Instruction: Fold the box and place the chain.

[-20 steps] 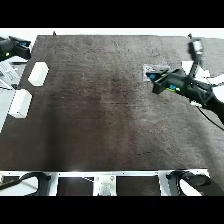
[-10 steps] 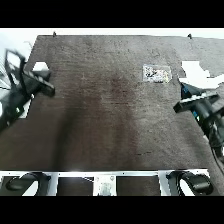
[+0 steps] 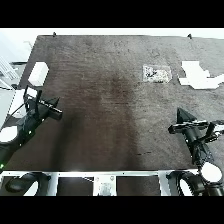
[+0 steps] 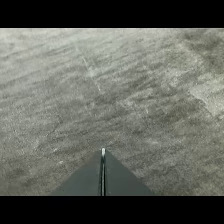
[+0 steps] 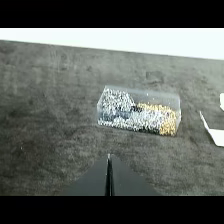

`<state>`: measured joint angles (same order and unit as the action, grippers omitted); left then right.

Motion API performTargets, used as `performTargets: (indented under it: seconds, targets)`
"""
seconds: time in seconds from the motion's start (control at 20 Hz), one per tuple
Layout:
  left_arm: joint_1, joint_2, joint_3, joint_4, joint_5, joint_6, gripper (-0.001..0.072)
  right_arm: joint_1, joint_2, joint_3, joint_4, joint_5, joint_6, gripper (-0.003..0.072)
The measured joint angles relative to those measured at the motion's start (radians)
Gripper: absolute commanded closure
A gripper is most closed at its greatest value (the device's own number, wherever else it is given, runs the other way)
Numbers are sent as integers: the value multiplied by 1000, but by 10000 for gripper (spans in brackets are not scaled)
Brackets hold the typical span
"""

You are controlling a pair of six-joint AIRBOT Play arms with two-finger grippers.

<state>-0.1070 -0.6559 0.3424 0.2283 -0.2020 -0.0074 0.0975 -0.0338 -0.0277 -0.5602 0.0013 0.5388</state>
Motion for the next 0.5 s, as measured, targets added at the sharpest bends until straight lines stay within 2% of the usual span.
performTargets:
  seconds: [0.5]
  targets:
    - [-2, 3, -18, -2, 1, -42, 686, 0, 19, -39, -1, -9, 0, 678]
